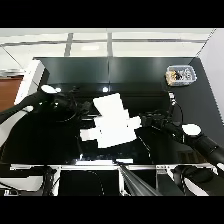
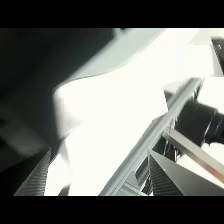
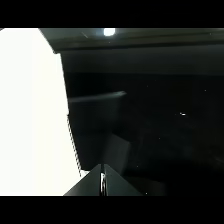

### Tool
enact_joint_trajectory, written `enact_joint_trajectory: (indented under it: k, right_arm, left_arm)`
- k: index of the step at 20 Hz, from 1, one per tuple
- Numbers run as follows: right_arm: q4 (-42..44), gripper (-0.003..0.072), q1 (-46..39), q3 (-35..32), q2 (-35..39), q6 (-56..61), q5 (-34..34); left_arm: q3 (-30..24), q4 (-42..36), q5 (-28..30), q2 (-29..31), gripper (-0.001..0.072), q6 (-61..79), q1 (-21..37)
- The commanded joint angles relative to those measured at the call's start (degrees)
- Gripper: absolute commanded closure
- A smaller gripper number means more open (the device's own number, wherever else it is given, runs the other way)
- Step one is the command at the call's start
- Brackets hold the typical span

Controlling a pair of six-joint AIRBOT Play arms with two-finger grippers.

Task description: Fold the box and place the chain.

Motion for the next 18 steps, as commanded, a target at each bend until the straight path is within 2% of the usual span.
enact_joint_trajectory:
  k: [1,3,5,7,9,10,12,13,17,18]
  right_arm:
    - [0.07,0.0672,0.15,-0.02,0.04,-0.02,-0.07]
    - [-0.15,0.0672,0.15,-0.02,0.04,-0.02,-0.07]
    - [-0.15,0.0672,0.15,-0.02,0.04,-0.02,0.02]
    - [-0.15,0.0672,0.17,-0.02,0.04,-0.02,0.55]
    - [-0.15,0.0672,0.17,-0.02,0.04,-0.02,1.01]
    - [-0.13,0.0672,0.22,-0.02,0.04,-0.02,1.05]
    - [-0.15,0.0672,0.22,-0.02,0.04,-0.02,1.05]
    - [-0.15,0.0672,0.22,-0.02,0.04,-0.02,1.03]
    - [-0.15,0.0672,0.22,-0.02,0.04,-0.02,1.05]
    - [-0.15,0.0672,0.22,-0.02,0.04,-0.02,1.03]
  left_arm:
    - [6.03,-0.15,-2.05,-5.38,0.0023,-0.11,-4.42]
    - [8.39,-0.13,-3.08,-6.88,0.0023,0.79,-5.53]
    - [11.15,0.24,-8.79,-8.79,0.0025,5.53,-5.53]
    - [13.94,3.34,-13.25,-10.4,0.015,6.8,-5.68]
    - [16.9,5.84,-17.16,-11.41,0.0331,10.14,-5.79]
    - [18.03,6.82,-19.56,-11.76,0.0383,11.8,-5.81]
    - [19.02,7.58,-20.04,-12.2,0.0388,11.56,-5.9]
    - [19.08,7.58,-19.63,-12.37,0.0424,11.56,-6.12]
    - [19.12,10.12,-19.04,-13.46,0.0425,11.54,-7.98]
    - [19.15,11.96,-17.97,-13.49,0.0464,11.02,-8.55]
